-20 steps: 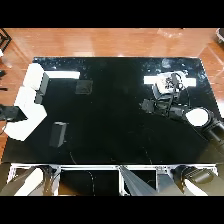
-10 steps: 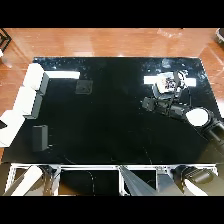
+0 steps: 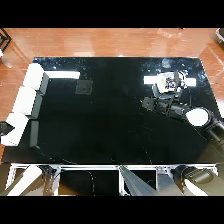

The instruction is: Fold the box and place the chain.

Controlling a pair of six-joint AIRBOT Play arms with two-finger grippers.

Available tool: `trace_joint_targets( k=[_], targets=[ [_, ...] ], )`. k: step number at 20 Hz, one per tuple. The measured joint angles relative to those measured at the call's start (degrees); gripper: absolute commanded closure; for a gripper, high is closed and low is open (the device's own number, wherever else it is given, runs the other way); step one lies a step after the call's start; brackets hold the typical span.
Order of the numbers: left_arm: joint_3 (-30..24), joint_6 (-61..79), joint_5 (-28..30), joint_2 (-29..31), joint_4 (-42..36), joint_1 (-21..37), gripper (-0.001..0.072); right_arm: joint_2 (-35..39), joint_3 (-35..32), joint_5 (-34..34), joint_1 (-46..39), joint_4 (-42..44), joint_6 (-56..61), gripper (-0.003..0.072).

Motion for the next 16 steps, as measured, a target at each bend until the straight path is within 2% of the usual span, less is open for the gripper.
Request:
trace_joint_targets(
  k=[1, 2, 7, 10, 11, 12, 13, 14, 15, 16],
  targets=[
    [-0.33, 0.81, 0.5, -0.61, -0.37, 0.07, 0.0316, 0.0, 0.0, 0.07, 0.0, 0.02, 0.24, 0.0663],
    [-0.57, 1.51, 1.14, -1.22, -0.76, 0.09, 0.0058, 0.0, 0.0, 0.13, 0.0, 0.02, 0.42, 0.0663],
    [0.68, 3.26, 4.55, -2.16, -2.34, 0.15, 0.0068, 0.0, 0.0, 0.17, 0.0, 0.02, 1.66, 0.0663],
    [3.76, 3.63, 3.98, -1.73, -8.2, 0.13, 0.0081, 0.0, 1.05, -0.66, 0.0, -0.61, 1.9, 0.0663],
    [4.94, 3.61, 3.45, -1.6, -11.89, -0.02, 0.0132, 0.0, 2.32, -0.81, 0.0, -1.84, 1.92, 0.0664],
    [6.32, 3.61, 2.95, -1.46, -16.55, -0.48, 0.0288, -0.07, 4.15, -0.68, -0.13, -3.74, 1.99, 0.0664],
    [7.82, 3.56, 2.75, -1.4, -21.84, -1.49, 0.05, -0.26, 6.97, 0.15, -0.66, -6.69, 2.34, 0.0664],
    [9.27, 3.56, 1.92, -1.29, -26.93, -3.06, 0.0626, -0.61, 10.16, 2.21, -1.42, -10.1, 3.06, 0.0664],
    [10.93, 3.61, 0.66, -1.25, -31.82, -5.6, 0.0692, -1.09, 14.05, 5.49, -2.45, -14.47, 3.82, 0.0663],
    [12.46, 3.37, -0.26, -1.25, -35.28, -8.76, 0.0693, -1.44, 17.81, 9.03, -3.48, -18.82, 4.85, 0.0664]
  ],
)
